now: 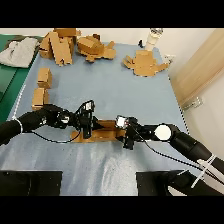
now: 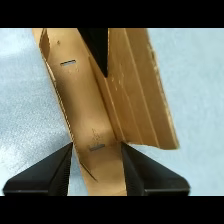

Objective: Fold the box.

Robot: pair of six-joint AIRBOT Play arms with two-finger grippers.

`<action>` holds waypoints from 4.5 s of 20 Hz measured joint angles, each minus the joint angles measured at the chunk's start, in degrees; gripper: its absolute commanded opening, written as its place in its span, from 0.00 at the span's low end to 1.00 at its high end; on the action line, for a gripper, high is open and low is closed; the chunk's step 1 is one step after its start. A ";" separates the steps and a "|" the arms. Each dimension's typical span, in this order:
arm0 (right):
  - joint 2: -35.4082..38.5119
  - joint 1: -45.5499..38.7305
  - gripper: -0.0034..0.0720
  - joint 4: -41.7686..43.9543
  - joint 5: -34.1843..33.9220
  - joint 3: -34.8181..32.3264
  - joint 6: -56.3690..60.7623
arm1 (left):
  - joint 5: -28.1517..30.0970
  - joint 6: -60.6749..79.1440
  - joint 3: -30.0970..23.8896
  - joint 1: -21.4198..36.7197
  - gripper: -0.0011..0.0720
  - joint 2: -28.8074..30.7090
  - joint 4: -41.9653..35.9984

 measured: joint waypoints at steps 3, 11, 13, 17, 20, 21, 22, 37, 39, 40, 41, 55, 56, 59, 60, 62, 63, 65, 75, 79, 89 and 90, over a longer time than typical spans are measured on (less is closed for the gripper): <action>0.63 0.00 0.70 -3.30 -0.22 0.04 2.43 | 0.00 0.00 0.00 0.00 0.03 0.00 0.02; 0.96 0.02 0.70 -9.16 -1.62 0.04 6.88 | 0.02 -0.02 0.00 -0.02 0.03 0.00 -0.02; 0.92 0.00 0.69 -9.49 -2.67 0.04 7.04 | 0.02 -0.02 0.00 -0.02 0.03 -0.02 0.00; 0.39 0.00 0.69 -8.37 -4.46 0.04 7.30 | 0.07 0.00 0.00 0.00 0.03 -0.04 0.04; -0.35 0.00 0.69 -7.06 -5.07 0.04 7.32 | 0.04 0.00 0.00 0.00 0.03 -0.04 0.07; -0.63 0.00 0.69 -6.88 -5.05 0.04 7.32 | 0.07 0.00 0.00 0.00 0.03 -0.04 0.04; -0.96 0.00 0.69 -6.69 -4.76 0.09 7.30 | 0.04 0.00 0.00 0.00 0.03 -0.04 0.04; -6.64 0.00 0.69 -6.27 1.40 4.87 0.07 | 0.00 0.00 0.00 0.00 0.03 -0.04 0.00; -8.50 0.00 0.69 -5.84 3.32 6.14 -1.25 | -0.02 0.00 0.00 0.00 0.03 -0.04 0.00; -9.35 0.00 0.69 -5.51 3.98 6.86 -1.77 | -0.02 0.00 0.00 0.00 0.03 -0.04 0.04; -10.27 -0.02 0.69 -5.18 4.61 7.69 -2.32 | 0.11 0.00 0.00 0.00 0.03 -0.04 0.02; -18.78 -7.98 0.69 10.29 12.59 11.78 -14.73 | -0.13 -1.09 0.00 0.00 0.03 -0.04 -0.42; -18.73 -8.87 0.69 11.43 13.27 11.78 -15.72 | -0.20 -1.22 0.00 -0.02 0.03 -0.04 -0.26; -18.69 -10.99 0.69 12.63 15.13 11.74 -17.49 | -0.09 -1.40 0.00 -0.02 0.03 -0.04 -0.13; -18.67 -11.39 0.69 12.48 15.74 11.69 -17.88 | -0.07 -1.42 0.00 -0.02 0.03 -0.04 -0.11; -18.88 -11.85 0.69 12.41 15.98 11.52 -19.32 | 0.02 -1.42 0.00 -0.02 0.03 -0.04 -0.02; -19.10 -12.04 0.69 12.39 16.20 11.41 -20.52 | 0.02 -1.42 0.00 -0.02 0.03 -0.04 -0.02; -19.93 -12.20 0.69 13.00 16.24 11.23 -23.23 | 0.04 -1.42 0.00 -0.02 0.03 -0.04 0.02; -21.49 -12.37 0.69 14.91 15.15 11.10 -27.39 | 0.17 -1.42 0.00 -0.02 0.03 -0.04 0.04; -21.99 -12.37 0.69 14.58 14.75 10.69 -27.65 | 0.26 -1.42 0.00 -0.02 0.03 -0.04 0.13; -22.49 -12.13 0.79 14.25 14.19 10.40 -27.65 | 0.07 -1.40 0.00 -0.02 0.03 -0.04 -0.15; -22.53 -12.13 0.79 14.27 14.01 10.40 -27.67 | 0.09 -1.40 0.00 -0.02 0.03 -0.04 -0.13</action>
